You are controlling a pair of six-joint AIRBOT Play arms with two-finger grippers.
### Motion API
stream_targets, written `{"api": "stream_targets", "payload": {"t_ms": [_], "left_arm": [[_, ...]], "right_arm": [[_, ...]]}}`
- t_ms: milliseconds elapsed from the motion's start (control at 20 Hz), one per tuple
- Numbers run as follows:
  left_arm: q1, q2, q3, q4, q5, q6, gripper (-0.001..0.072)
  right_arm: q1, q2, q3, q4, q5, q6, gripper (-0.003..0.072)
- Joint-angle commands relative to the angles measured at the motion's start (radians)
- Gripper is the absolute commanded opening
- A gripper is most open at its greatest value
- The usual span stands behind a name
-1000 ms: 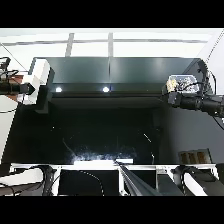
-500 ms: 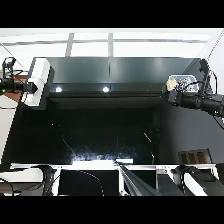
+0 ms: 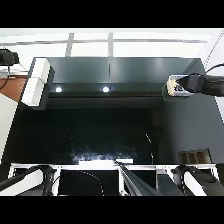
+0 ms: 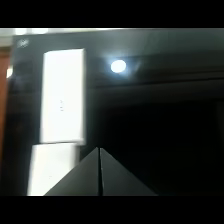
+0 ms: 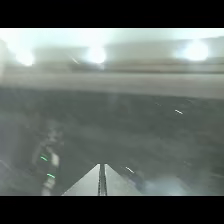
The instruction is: Fold the box and place the chain.
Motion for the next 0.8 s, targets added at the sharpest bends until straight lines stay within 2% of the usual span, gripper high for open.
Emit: {"api": "stream_targets", "payload": {"t_ms": [0, 50, 150, 250, 350, 450, 750], "left_arm": [[-0.115, 0.133, -0.046, -0.040, -0.155, -0.114, 0.0023], [-0.166, 0.186, -0.124, -0.041, -0.132, -0.129, 0.0024], [-0.269, 0.306, -0.327, -0.032, -0.084, -0.124, 0.0024], [-0.353, 0.427, -0.568, 0.011, -0.017, -0.152, 0.0024], [-0.384, 0.521, -0.736, 0.011, 0.070, -0.189, 0.0025], [-0.369, 0.578, -0.797, 0.011, 0.113, -0.277, 0.0025], [-0.319, 0.608, -0.800, 0.028, 0.107, -0.282, 0.0027]], "right_arm": [[-0.017, 0.079, 0.042, -0.258, 0.089, 0.033, 0.0040], [-0.017, 0.128, -0.016, -0.299, 0.029, 0.053, 0.0040], [-0.017, 0.220, -0.190, -0.286, -0.103, 0.087, 0.0041], [-0.017, 0.264, -0.389, -0.227, -0.154, 0.090, 0.0041], [-0.017, 0.263, -0.513, -0.233, -0.208, 0.090, 0.0041], [-0.017, 0.263, -0.544, -0.232, -0.230, 0.090, 0.0040], [-0.017, 0.263, -0.544, -0.210, -0.228, 0.090, 0.0040]]}}
